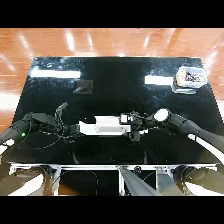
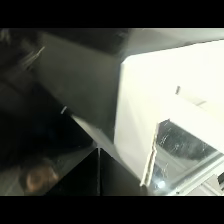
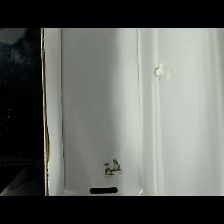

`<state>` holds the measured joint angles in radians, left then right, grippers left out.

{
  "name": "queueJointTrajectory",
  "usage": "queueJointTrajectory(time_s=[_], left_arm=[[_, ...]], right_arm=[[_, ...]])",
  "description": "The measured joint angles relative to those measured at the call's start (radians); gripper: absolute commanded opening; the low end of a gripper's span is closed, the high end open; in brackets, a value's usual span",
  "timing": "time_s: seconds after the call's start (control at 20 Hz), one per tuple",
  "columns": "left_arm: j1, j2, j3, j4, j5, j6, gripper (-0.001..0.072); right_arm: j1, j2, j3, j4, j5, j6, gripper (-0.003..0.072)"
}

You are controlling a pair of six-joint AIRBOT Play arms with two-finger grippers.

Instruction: Fold the box and place the chain.

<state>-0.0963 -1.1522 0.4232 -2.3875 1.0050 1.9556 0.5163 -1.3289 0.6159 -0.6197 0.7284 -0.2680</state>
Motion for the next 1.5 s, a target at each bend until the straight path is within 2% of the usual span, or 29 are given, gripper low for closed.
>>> queueJointTrajectory(time_s=[0.4,0.65,0.8,1.25,1.5], left_arm=[[0.023,-0.016,0.002,-0.053,-0.044,0.138,0.0020],[0.144,-0.017,0.002,-0.055,-0.008,0.174,0.0019],[0.183,-0.023,0.002,-0.056,0.005,0.185,0.0019],[0.102,-0.155,0.053,-0.124,0.044,0.242,0.0020],[0.077,-0.185,0.082,-0.148,0.077,0.263,0.0021]], right_arm=[[0.000,0.000,0.000,0.000,-0.001,-0.002,0.0543],[0.000,0.000,0.000,-0.003,0.000,-0.007,0.0543],[0.000,0.000,0.000,-0.002,0.000,-0.005,0.0543],[0.000,0.000,0.000,-0.002,0.000,-0.003,0.0543],[0.000,0.000,0.000,-0.001,0.000,-0.003,0.0543]])
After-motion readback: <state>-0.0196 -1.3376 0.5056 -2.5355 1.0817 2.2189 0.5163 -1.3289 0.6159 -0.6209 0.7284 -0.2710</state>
